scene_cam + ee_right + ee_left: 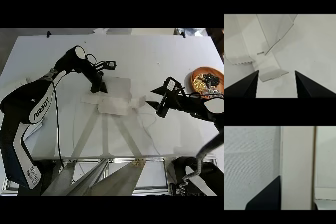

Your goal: Fold the box and place the chain.

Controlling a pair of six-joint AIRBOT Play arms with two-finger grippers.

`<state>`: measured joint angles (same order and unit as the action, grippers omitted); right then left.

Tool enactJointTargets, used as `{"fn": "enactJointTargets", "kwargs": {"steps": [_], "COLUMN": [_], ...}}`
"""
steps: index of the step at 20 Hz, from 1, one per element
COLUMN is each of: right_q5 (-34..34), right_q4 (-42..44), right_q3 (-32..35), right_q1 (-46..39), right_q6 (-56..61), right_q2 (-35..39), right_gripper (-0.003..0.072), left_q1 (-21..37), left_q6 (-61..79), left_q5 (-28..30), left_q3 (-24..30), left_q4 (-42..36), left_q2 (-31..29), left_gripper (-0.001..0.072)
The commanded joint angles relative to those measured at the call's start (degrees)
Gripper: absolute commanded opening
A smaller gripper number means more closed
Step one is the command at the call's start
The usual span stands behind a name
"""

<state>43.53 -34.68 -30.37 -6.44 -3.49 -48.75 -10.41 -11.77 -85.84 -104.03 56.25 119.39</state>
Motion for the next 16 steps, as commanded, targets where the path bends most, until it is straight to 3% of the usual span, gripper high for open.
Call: {"fn": "enactJointTargets", "kwargs": {"steps": [1, 16], "right_q5": [0.0, -0.09], "right_q4": [0.02, 0.02], "right_q3": [-0.04, -0.04], "right_q1": [0.0, 0.0], "right_q6": [0.02, 0.02], "right_q2": [0.04, 0.04], "right_gripper": [0.0505, 0.0503], "left_q1": [-0.02, 0.09], "left_q6": [-0.22, -2.08], "left_q5": [-0.11, 3.34], "left_q3": [0.02, 0.02], "left_q4": [1.2, 1.25], "left_q2": [0.04, 0.04], "left_gripper": [0.0014, 0.0014]}}
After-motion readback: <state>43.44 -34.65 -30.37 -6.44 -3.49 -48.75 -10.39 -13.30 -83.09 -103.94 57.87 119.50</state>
